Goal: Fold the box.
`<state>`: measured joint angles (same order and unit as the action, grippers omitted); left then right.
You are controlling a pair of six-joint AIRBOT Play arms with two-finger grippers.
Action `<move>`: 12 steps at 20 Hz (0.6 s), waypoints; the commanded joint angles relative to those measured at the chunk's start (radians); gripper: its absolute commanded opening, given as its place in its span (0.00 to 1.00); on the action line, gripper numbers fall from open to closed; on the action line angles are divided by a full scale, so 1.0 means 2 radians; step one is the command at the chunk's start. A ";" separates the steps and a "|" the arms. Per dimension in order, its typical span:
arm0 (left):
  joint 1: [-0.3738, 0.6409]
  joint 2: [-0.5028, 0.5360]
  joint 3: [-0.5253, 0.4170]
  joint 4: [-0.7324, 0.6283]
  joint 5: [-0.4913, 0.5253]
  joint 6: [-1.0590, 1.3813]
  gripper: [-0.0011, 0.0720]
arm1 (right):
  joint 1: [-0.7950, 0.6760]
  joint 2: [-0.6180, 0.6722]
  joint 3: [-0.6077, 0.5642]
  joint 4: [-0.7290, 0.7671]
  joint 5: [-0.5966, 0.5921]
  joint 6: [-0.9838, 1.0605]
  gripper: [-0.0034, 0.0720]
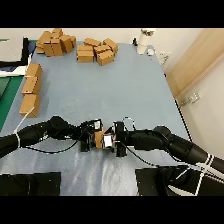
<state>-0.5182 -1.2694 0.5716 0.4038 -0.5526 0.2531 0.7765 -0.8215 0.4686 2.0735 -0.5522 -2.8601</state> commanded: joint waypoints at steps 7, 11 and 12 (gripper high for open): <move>0.000 0.000 0.000 0.000 0.000 0.000 0.66 | 0.002 -0.016 -0.001 -0.008 0.014 -0.042 0.73; 0.000 0.000 0.000 0.000 0.000 0.000 0.66 | 0.002 -0.023 -0.001 -0.020 0.011 -0.042 0.73; 0.000 0.000 0.000 0.000 0.000 0.000 0.66 | 0.002 -0.026 -0.001 -0.025 0.012 -0.042 0.73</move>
